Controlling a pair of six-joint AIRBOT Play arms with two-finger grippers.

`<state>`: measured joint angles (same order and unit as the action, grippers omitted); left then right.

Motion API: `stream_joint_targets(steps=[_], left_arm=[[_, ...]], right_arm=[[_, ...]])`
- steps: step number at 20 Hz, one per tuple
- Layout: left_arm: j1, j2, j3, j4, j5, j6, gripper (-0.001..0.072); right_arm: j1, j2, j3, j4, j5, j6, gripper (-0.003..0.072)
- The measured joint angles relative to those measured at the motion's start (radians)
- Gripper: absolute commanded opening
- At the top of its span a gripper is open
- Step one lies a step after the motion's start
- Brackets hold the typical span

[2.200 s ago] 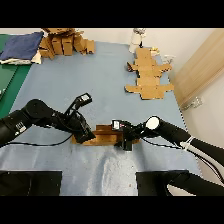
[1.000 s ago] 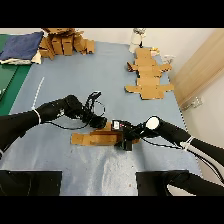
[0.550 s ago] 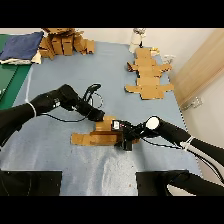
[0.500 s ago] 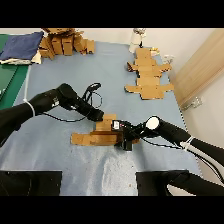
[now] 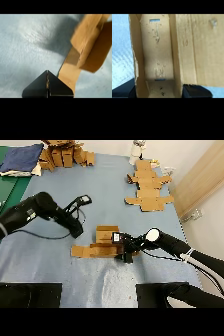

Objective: Fold the box.

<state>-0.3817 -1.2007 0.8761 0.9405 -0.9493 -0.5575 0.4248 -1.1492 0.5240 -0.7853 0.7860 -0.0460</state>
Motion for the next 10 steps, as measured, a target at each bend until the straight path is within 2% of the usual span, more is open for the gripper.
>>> stream_joint_targets(steps=[5, 6, 7, 8, 10], left_arm=[[-0.084, 0.179, -0.253, 0.045, 0.140, 0.325, 0.0019], [-0.102, 0.193, -0.286, 0.042, 0.167, 0.368, 0.0259], [-0.121, 0.200, -0.315, 0.033, 0.183, 0.404, 0.0558], [-0.138, 0.200, -0.335, 0.021, 0.203, 0.430, 0.0596], [-0.167, 0.193, -0.359, -0.007, 0.239, 0.464, 0.0597]], right_arm=[[0.000, 0.000, 0.000, 0.000, 0.003, 0.000, 0.0586], [0.000, 0.000, 0.000, 0.000, 0.003, 0.000, 0.0586], [0.000, 0.000, 0.000, 0.000, 0.003, 0.000, 0.0586], [0.000, 0.000, 0.000, 0.000, 0.003, 0.000, 0.0586], [0.000, 0.000, 0.000, 0.000, 0.003, 0.000, 0.0586]])
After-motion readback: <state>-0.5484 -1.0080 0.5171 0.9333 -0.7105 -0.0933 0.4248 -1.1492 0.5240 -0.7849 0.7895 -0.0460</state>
